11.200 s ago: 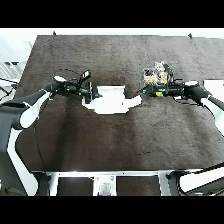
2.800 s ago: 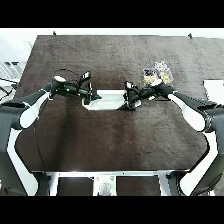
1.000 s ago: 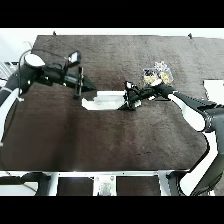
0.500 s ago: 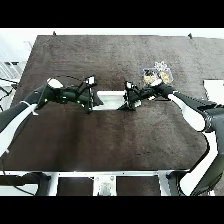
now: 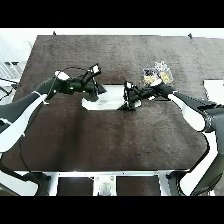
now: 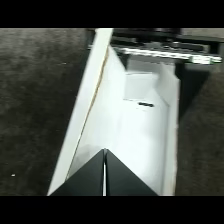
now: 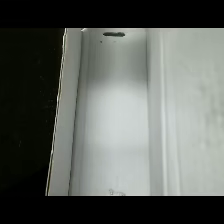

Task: Fold the box and place the chain.

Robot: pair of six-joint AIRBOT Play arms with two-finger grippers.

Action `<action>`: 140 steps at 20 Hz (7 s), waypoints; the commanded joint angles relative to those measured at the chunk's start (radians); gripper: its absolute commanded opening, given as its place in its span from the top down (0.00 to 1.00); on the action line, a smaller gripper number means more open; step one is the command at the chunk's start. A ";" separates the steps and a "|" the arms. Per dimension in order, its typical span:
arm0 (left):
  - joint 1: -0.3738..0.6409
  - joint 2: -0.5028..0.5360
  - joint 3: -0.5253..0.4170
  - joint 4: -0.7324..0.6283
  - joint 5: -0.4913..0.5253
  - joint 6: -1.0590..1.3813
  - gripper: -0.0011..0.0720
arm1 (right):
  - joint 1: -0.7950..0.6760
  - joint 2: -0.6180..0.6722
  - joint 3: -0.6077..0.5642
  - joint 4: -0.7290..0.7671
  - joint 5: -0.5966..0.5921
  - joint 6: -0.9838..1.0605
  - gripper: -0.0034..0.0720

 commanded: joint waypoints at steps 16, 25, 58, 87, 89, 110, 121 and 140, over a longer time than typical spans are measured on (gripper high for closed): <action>-0.001 -0.116 0.064 0.063 0.062 -0.101 0.96 | 0.000 0.000 0.000 0.001 0.000 -0.001 0.18; 0.001 -0.117 0.079 0.084 0.053 -0.093 0.96 | 0.000 0.000 0.000 0.001 0.000 -0.001 0.18; 0.058 -0.073 0.089 0.477 -0.218 -0.083 0.10 | 0.001 0.000 0.000 0.001 0.000 -0.001 0.18; 0.021 -0.116 0.090 0.280 -0.192 -0.005 0.74 | 0.001 0.000 0.000 0.001 0.000 -0.001 0.18; 0.021 -0.116 0.090 0.248 -0.189 0.013 0.74 | 0.001 0.000 0.000 0.001 0.000 -0.001 0.18; 0.051 -0.113 0.093 0.264 -0.284 -0.023 0.91 | 0.001 0.000 0.000 0.001 0.000 -0.001 0.18; 0.192 0.187 0.045 0.254 -0.344 -0.514 0.97 | 0.001 0.000 0.000 0.001 0.000 -0.001 0.18; 0.429 0.211 -0.325 0.096 -0.317 -1.015 0.96 | 0.001 0.000 0.000 0.001 0.000 -0.001 0.18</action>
